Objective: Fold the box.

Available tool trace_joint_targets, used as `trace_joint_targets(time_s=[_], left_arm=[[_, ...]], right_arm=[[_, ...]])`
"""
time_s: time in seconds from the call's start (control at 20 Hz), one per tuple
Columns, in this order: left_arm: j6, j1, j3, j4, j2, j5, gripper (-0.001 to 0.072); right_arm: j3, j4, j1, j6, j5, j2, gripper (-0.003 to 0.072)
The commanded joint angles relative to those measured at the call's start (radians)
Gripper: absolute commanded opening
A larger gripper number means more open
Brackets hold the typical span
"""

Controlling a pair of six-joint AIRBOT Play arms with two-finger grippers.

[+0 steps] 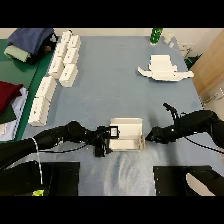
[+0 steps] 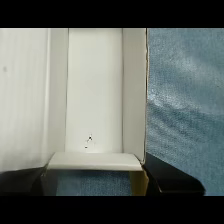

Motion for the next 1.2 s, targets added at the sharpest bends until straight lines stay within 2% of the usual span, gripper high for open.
trace_joint_targets(time_s=[0.0, 0.05, 0.1, 0.4, 0.6, 0.7, 0.85, 1.15], left_arm=[[0.0, 0.0, 0.001, 0.0, 0.001, 0.0, 0.0517], [0.0, 0.0, 0.001, 0.0, 0.001, 0.0, 0.0517], [0.0, 0.0, 0.001, 0.0, 0.001, 0.0, 0.0517], [0.0, 0.0, 0.001, 0.0, 0.001, 0.0, 0.0517], [0.0, 0.0, 0.001, 0.0, 0.001, 0.0, 0.0517], [0.0, -0.001, 0.001, 0.0, 0.001, 0.0, 0.0517], [0.0, 0.0, 0.001, 0.0, 0.001, 0.0, 0.0517], [0.0, 0.0, 0.001, 0.0, 0.001, 0.0, 0.0517]], right_arm=[[0.045, 0.017, 0.076, 0.001, 0.012, 0.001, 0.0347], [0.048, 0.019, 0.097, 0.001, 0.024, 0.0, 0.0538], [0.05, 0.018, 0.117, 0.004, 0.033, -0.001, 0.0575], [0.051, -0.037, 0.259, 0.122, 0.16, -0.002, 0.0574], [0.052, -0.214, 0.374, 0.333, 0.183, -0.002, 0.0552], [0.067, -0.258, 0.433, 0.41, 0.204, -0.004, 0.0552], [0.128, -0.393, 0.53, 0.568, 0.208, -0.044, 0.0551], [0.293, -0.675, 0.782, 0.926, 0.134, -0.222, 0.0551]])
